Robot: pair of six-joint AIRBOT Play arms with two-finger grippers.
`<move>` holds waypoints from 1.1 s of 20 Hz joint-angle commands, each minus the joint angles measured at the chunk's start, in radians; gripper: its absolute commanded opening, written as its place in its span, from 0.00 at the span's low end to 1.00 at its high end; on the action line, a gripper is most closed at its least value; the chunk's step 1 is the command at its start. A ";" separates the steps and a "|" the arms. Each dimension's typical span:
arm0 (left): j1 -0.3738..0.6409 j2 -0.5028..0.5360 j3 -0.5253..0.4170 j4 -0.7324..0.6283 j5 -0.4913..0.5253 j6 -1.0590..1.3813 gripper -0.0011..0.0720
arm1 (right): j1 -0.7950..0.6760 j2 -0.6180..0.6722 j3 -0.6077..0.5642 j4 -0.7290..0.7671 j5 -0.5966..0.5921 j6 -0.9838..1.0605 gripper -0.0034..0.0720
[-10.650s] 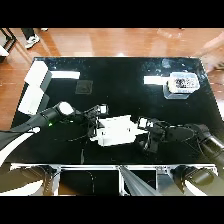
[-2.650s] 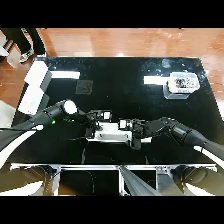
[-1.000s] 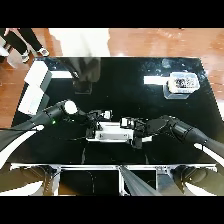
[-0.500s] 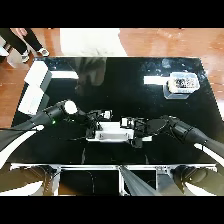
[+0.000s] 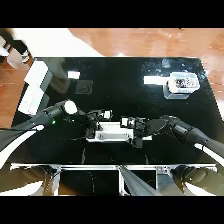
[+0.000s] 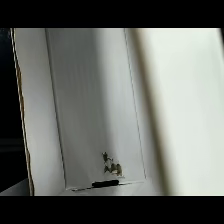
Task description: Fold the box and place the chain.
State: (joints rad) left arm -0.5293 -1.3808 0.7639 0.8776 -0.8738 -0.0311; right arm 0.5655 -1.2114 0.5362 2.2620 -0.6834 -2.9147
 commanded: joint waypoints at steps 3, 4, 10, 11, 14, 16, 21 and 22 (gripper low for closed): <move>0.000 0.000 0.001 0.000 0.000 0.001 0.05 | 0.001 -0.001 0.000 0.000 -0.005 0.001 0.80; 0.000 0.000 0.001 0.000 0.001 0.001 0.05 | 0.004 -0.001 -0.001 -0.001 0.002 0.001 0.80; 0.000 0.000 0.001 0.000 0.000 0.001 0.05 | 0.004 -0.001 0.000 -0.005 0.010 0.000 0.65; 0.000 0.000 0.001 0.000 0.000 0.001 0.05 | 0.004 -0.001 0.000 -0.005 0.010 0.000 0.65; 0.000 0.000 0.001 0.000 0.000 -0.003 0.06 | 0.004 -0.001 -0.001 -0.008 0.010 0.000 0.65; 0.001 0.000 0.001 0.000 0.002 -0.003 0.36 | 0.004 -0.001 0.000 -0.008 0.010 0.001 0.65; 0.003 0.028 0.001 0.006 0.003 -0.058 0.84 | 0.004 -0.001 -0.001 -0.008 0.010 0.001 0.65; 0.003 0.043 0.001 0.026 0.002 -0.104 0.88 | 0.004 -0.001 0.000 -0.008 0.010 0.000 0.65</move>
State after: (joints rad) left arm -0.5278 -1.3609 0.7639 0.8822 -0.8715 -0.0624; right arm 0.5686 -1.2114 0.5362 2.2539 -0.6746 -2.9143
